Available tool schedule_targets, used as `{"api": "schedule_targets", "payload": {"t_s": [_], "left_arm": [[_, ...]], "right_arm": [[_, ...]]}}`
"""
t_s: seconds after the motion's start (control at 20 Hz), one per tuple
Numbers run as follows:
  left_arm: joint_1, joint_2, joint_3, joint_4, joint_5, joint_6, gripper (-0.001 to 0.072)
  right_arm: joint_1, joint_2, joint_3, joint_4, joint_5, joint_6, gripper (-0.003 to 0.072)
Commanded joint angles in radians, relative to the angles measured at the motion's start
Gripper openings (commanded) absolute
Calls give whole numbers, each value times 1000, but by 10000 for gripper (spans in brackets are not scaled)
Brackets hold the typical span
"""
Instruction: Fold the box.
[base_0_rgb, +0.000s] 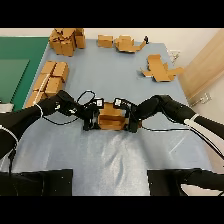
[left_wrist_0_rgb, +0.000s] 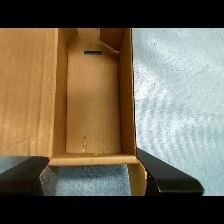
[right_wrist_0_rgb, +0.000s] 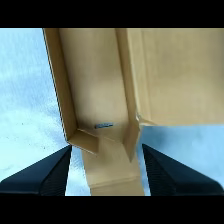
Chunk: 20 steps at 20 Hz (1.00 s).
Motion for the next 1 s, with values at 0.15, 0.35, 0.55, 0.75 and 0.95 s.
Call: {"api": "schedule_targets", "payload": {"t_s": [0.15,0.35,0.55,0.75,0.95], "left_arm": [[1,-1,0,39,-2,-12,348],[1,-1,0,39,-2,-11,348],[1,-1,0,39,-1,-11,348],[1,-1,0,39,-1,-11,348],[1,-1,0,39,-2,-11,347]], "right_arm": [[-31,130,1,-16,-156,308,583],[-36,185,6,415,-78,159,4],[-36,29,122,450,-35,157,3],[-46,-202,311,394,-45,153,3],[-117,-367,426,355,-109,215,3]]}}
